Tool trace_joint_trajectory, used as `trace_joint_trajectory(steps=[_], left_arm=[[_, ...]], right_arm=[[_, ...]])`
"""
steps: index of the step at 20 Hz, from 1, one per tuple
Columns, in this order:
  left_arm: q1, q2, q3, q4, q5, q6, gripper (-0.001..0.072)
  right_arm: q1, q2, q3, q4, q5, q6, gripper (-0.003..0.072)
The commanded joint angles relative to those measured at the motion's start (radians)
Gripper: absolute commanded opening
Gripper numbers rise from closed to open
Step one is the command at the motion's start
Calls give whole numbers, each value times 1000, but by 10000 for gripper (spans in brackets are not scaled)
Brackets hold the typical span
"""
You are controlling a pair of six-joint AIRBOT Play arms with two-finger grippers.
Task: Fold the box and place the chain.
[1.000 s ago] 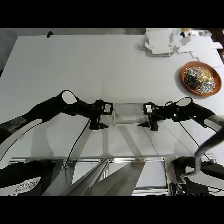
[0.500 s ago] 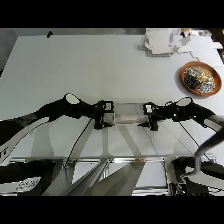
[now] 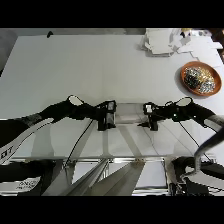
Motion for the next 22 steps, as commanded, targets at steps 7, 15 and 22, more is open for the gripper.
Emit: trace_joint_trajectory(steps=[7, 15, 22], left_arm=[[-3, -9, 0, -23, 6, 0, 351], [-2, -9, 0, -22, 5, -1, 209], [-2, -9, 0, -22, 5, -1, 209]], right_arm=[[0, 0, 1, 0, 0, 0, 445], [0, 0, 1, 0, 0, 0, 445], [0, 0, 1, 0, 0, 0, 445]])
